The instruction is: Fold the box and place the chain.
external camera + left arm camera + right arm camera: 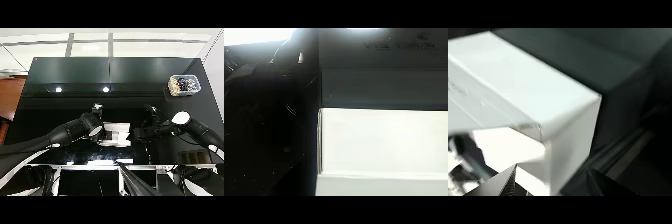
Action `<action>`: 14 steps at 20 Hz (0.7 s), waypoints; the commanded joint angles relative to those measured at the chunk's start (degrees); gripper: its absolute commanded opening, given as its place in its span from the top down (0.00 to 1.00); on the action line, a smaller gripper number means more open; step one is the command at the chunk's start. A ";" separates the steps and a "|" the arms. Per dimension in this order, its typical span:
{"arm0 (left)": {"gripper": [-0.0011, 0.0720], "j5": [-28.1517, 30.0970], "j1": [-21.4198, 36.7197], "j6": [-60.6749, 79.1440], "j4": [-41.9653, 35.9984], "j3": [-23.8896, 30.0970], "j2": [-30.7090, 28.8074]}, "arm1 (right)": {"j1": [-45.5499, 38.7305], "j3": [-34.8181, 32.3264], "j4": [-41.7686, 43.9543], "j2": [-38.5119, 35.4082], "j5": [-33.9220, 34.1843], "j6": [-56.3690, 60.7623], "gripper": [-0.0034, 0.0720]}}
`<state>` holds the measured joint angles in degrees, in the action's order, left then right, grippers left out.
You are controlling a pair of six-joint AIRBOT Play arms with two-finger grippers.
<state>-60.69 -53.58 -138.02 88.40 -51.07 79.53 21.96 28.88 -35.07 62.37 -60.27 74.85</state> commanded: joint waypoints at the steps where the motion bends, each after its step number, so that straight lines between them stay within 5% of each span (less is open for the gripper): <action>1: 0.94 -0.02 0.04 0.02 0.57 0.02 0.04 | 5.99 3.19 -6.67 0.00 5.90 9.42 0.32; 14: 0.94 -0.02 0.04 0.02 0.92 0.02 0.04 | 18.10 7.02 -24.61 0.04 12.90 32.79 0.32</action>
<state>-60.69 -53.58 -137.97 89.25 -51.07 79.53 38.57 35.24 -55.37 62.39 -48.66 101.84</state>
